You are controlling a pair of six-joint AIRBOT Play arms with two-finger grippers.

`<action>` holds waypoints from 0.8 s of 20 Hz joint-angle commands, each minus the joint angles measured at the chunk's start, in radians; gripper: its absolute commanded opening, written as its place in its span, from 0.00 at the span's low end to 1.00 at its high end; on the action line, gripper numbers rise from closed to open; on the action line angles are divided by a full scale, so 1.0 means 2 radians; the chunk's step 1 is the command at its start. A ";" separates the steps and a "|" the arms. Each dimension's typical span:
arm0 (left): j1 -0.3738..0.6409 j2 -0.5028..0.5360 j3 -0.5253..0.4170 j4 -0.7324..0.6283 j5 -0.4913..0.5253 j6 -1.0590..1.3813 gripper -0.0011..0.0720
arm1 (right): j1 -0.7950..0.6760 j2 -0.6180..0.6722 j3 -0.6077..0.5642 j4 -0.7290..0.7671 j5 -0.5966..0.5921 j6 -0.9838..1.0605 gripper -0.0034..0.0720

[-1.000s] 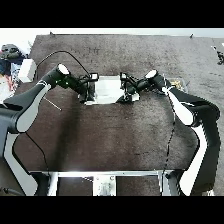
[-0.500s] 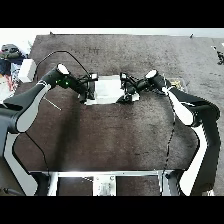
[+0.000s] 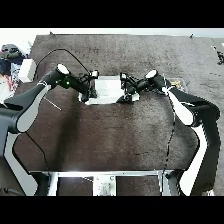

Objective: Fold the box and place the chain.

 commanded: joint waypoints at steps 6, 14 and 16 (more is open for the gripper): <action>0.000 -0.017 0.000 -0.040 -0.006 0.028 0.23 | 0.000 0.000 0.000 0.000 0.000 0.000 0.59; 0.000 -0.017 0.000 -0.052 -0.002 0.026 0.60 | 0.000 0.000 0.000 0.000 0.000 0.000 0.59; 0.000 -0.017 0.000 -0.052 -0.002 0.027 0.61 | 0.000 0.000 0.000 0.000 0.000 0.000 0.59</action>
